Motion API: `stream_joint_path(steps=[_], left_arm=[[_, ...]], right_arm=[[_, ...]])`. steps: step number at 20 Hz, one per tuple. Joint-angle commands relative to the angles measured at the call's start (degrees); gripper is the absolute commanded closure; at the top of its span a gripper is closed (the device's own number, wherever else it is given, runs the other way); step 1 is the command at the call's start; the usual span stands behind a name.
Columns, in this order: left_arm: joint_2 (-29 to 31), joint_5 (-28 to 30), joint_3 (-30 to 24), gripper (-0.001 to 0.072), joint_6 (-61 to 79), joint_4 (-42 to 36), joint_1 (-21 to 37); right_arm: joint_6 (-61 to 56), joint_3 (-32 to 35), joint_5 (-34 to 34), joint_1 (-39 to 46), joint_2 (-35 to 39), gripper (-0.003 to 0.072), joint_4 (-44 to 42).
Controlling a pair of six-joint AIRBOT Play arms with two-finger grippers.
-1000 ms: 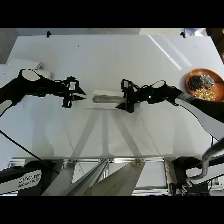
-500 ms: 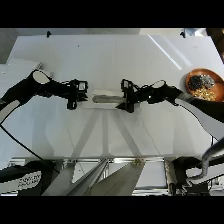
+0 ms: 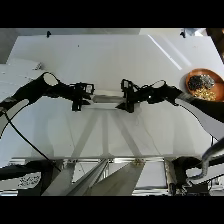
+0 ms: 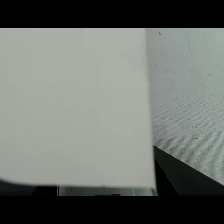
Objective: Fold the box and place the chain.
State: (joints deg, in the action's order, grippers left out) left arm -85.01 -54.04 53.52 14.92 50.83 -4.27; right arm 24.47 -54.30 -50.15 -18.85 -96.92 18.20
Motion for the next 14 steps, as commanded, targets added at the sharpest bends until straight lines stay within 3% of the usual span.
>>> stream_joint_path(steps=[1, 4, 6, 8, 11, 14], left_arm=[[-0.7, 1.0, 0.1, 0.0520, 2.9, -1.6, -1.2], [-0.9, 2.2, 0.1, 0.0521, 3.6, -4.0, -1.6], [-0.9, 2.1, 0.1, 0.0583, 5.1, -4.0, -1.6], [-0.9, 2.2, 0.1, 0.0583, 5.4, -4.1, -1.6], [-0.9, 2.1, 0.1, 0.0697, 6.3, -5.4, -1.6], [-0.9, 2.1, 0.1, 0.0697, 10.2, -11.4, -1.6]], right_arm=[[0.0, 0.0, 0.0, 0.0, 0.0, 0.0272, 0.0], [0.0, 0.0, 0.0, 0.0, 0.0, 0.0272, 0.0], [0.0, 0.0, 0.0, 0.0, 0.0, 0.0272, 0.0], [0.0, 0.0, 0.0, 0.0, 0.0, 0.0272, 0.0], [0.0, 0.0, 0.0, 0.0, 0.0, 0.0272, 0.0], [0.0, 0.0, 0.0, 0.0, 0.0, 0.0272, 0.0]])
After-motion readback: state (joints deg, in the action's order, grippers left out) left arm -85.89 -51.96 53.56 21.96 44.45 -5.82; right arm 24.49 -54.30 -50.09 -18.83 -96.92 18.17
